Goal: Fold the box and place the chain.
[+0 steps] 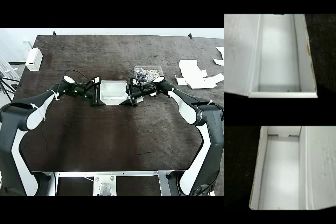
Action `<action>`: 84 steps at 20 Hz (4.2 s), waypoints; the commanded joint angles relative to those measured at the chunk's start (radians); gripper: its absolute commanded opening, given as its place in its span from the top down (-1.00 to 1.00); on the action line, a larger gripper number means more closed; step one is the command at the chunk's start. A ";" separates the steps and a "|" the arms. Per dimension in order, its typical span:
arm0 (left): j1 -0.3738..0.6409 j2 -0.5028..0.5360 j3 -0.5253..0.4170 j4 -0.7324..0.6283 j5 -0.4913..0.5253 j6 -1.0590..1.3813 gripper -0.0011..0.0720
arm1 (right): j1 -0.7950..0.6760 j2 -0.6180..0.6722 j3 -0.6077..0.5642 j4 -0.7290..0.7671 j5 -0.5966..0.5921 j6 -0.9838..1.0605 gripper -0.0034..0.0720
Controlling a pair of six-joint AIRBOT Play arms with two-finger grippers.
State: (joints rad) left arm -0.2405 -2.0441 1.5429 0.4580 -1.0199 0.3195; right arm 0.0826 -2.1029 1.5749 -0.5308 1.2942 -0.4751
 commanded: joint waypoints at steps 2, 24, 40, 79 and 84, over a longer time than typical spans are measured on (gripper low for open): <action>0.000 -0.012 0.000 -0.021 -0.021 0.024 -0.99 | 0.001 0.000 0.000 -0.002 0.004 0.000 -0.04; 0.000 -0.018 0.000 -0.046 0.008 0.049 -0.42 | 0.001 0.000 0.000 -0.002 0.004 0.000 -0.04; 0.000 -0.017 0.001 -0.047 0.010 0.048 -0.42 | 0.001 0.000 0.000 -0.002 0.004 0.000 -0.05; 0.000 -0.017 0.001 -0.047 0.008 0.048 -0.42 | -0.147 0.202 0.016 -0.089 0.070 0.239 -0.99; 0.000 -0.017 0.001 -0.047 0.006 0.048 -0.42 | -0.113 0.205 0.002 -0.013 0.211 0.289 0.89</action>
State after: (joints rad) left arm -0.2398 -2.0605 1.5444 0.4099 -1.0119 0.3668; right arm -0.0441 -1.9057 1.5845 -0.5819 1.4345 -0.2142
